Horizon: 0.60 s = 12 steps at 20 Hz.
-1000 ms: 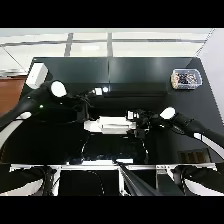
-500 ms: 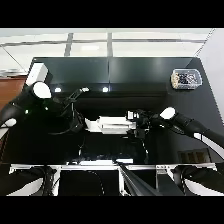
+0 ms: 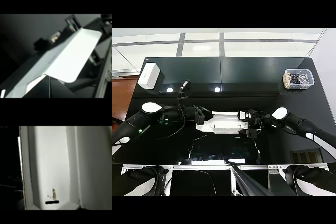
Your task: Fold the box and place the chain.
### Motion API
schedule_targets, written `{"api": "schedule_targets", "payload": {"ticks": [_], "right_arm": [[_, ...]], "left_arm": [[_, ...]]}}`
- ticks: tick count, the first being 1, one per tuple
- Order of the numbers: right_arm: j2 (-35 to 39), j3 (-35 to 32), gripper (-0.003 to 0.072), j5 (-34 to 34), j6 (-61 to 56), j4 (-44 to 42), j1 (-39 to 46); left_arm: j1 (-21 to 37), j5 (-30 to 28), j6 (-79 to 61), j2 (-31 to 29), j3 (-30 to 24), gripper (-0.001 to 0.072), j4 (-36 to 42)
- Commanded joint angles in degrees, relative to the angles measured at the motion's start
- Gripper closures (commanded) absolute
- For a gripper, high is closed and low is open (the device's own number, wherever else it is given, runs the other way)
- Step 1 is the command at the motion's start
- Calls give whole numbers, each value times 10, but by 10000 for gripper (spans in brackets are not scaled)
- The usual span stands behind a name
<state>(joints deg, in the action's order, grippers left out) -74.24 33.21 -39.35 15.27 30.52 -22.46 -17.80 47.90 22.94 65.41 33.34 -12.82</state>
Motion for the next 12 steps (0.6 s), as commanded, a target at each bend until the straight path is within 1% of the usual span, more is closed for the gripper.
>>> {"api": "schedule_targets", "payload": {"ticks": [1, 4, 5, 9, 12], "right_arm": [[0, 0, 589, 0, 0, 0, 0], [0, 0, 589, 0, 0, 0, 0], [0, 0, 589, 0, 0, 0, 0], [0, 0, 589, 0, 0, 0, 0], [0, 0, 589, 0, 0, 0, 0]], "left_arm": [[-30, -82, -41, 11, 17, 686, -16], [-61, -131, 55, 29, 57, 685, -177], [-62, -129, 77, 38, 66, 685, -205], [-62, -96, 87, 83, 74, 684, -213], [-62, -94, 87, 109, 74, 684, -211]]}}
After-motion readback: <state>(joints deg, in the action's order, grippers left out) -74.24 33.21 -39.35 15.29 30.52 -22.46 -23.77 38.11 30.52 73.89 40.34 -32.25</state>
